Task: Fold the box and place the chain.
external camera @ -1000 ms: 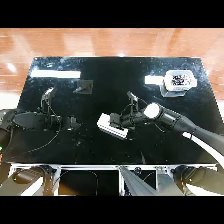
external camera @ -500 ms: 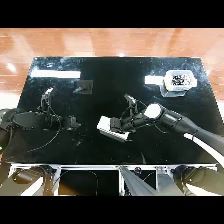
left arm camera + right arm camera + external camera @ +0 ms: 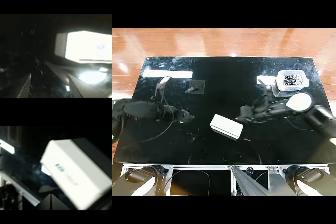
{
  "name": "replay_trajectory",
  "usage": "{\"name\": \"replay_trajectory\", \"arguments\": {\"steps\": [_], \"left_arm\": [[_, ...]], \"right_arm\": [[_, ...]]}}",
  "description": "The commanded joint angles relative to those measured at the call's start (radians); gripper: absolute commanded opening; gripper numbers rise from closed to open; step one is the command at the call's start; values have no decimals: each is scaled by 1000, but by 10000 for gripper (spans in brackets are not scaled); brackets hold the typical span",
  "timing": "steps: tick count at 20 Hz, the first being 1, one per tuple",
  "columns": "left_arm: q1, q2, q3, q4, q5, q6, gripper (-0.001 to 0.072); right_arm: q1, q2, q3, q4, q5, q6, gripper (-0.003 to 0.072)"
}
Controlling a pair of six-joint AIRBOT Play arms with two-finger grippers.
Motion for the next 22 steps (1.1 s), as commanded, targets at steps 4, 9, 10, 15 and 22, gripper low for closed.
{"name": "replay_trajectory", "arguments": {"steps": [4,9,10,15,22], "left_arm": [[-97,-360,363,-140,176,940,557],[-254,-458,407,-32,7,1152,557],[-269,-462,407,-32,11,1146,557],[-278,-459,407,-39,14,1117,557],[-278,-459,407,-55,15,1117,557]], "right_arm": [[-281,116,0,-396,311,95,29],[-192,116,-123,-315,391,109,29],[-145,109,-168,-260,311,121,29],[67,-50,-242,-58,-59,131,29],[77,-234,-202,119,-266,-5,29]]}}
